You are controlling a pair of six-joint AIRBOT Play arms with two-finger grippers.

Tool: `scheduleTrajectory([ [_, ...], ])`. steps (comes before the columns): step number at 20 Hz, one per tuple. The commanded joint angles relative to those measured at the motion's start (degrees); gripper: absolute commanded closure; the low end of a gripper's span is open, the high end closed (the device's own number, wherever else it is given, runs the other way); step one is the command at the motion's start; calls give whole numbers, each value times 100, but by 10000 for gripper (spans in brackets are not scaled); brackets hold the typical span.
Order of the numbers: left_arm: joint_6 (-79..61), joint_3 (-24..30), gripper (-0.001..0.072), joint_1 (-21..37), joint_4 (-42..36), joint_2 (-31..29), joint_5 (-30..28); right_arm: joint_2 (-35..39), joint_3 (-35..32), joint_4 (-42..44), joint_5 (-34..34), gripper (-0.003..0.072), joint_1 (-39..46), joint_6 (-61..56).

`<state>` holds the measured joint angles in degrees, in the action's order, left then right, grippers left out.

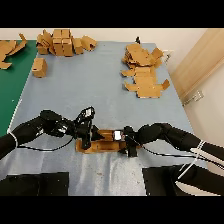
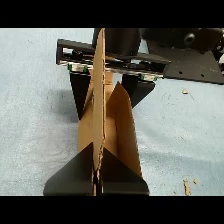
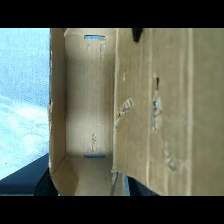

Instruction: Fold the box.

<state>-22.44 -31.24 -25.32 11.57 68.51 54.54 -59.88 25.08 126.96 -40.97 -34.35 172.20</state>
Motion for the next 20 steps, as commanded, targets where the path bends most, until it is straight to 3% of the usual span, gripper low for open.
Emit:
scheduleTrajectory([
  [1,-2,-2,699,-2,0,2,-2,-4,-4,-74,-52,247,-2,-7],
  [20,-28,-2,699,-7,-55,2,-13,-4,-4,13,-46,238,-7,-26],
])
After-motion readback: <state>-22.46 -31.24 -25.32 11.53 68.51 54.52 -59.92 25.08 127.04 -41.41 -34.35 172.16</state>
